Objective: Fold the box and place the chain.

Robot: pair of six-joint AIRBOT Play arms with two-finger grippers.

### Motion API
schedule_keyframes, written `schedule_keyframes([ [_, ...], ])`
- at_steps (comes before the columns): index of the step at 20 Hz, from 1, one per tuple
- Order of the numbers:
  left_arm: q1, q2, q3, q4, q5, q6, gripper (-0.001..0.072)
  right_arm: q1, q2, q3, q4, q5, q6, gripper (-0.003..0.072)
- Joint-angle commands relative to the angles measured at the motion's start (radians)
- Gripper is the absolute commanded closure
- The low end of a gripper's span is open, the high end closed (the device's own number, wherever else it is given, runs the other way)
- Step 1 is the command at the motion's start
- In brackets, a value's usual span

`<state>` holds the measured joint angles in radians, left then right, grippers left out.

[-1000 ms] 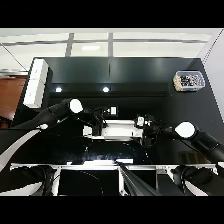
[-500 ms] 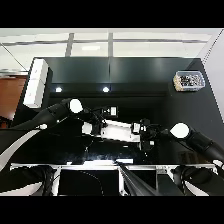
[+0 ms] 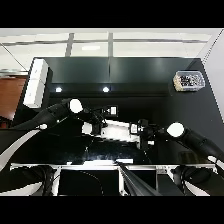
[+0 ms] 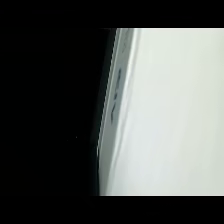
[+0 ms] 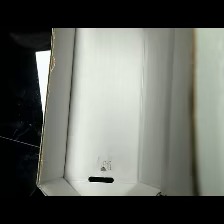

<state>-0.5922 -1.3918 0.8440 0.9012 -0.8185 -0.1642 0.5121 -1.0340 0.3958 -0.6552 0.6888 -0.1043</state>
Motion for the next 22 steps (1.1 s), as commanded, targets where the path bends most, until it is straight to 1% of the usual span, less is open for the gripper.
schedule_keyframes([
  [1,0.000,0.000,0.001,-0.001,-0.001,0.000,0.0682,0.001,-0.039,0.000,0.040,-0.021,-0.058,-0.0016],
  [12,0.000,0.000,0.001,-0.001,-0.002,0.000,0.0682,0.001,-0.060,0.000,0.053,-0.038,-0.065,-0.0015],
  [13,0.000,0.000,0.001,-0.001,-0.002,0.000,0.0682,0.001,-0.060,0.000,0.054,-0.039,-0.065,0.0077],
  [14,0.000,0.000,0.001,-0.001,-0.002,0.000,0.0682,0.001,-0.060,0.000,0.054,-0.039,-0.065,0.0147],
  [18,0.000,0.000,0.001,0.000,-0.022,0.000,0.0678,0.001,-0.060,0.000,0.054,-0.039,-0.065,0.0147],
  [19,0.000,0.000,0.001,0.000,-0.032,-0.001,0.0610,0.001,-0.060,0.000,0.053,-0.039,-0.065,0.0148],
  [20,0.001,0.003,0.001,0.002,-0.044,-0.003,0.0423,0.001,-0.060,0.000,0.053,-0.039,-0.065,0.0148],
  [21,0.002,0.008,0.001,0.008,-0.053,-0.008,0.0291,0.001,-0.060,0.000,0.053,-0.037,-0.065,0.0147],
  [22,0.002,0.014,0.001,0.019,-0.055,-0.046,0.0258,0.001,-0.060,0.000,0.053,-0.034,-0.066,0.0148],
])
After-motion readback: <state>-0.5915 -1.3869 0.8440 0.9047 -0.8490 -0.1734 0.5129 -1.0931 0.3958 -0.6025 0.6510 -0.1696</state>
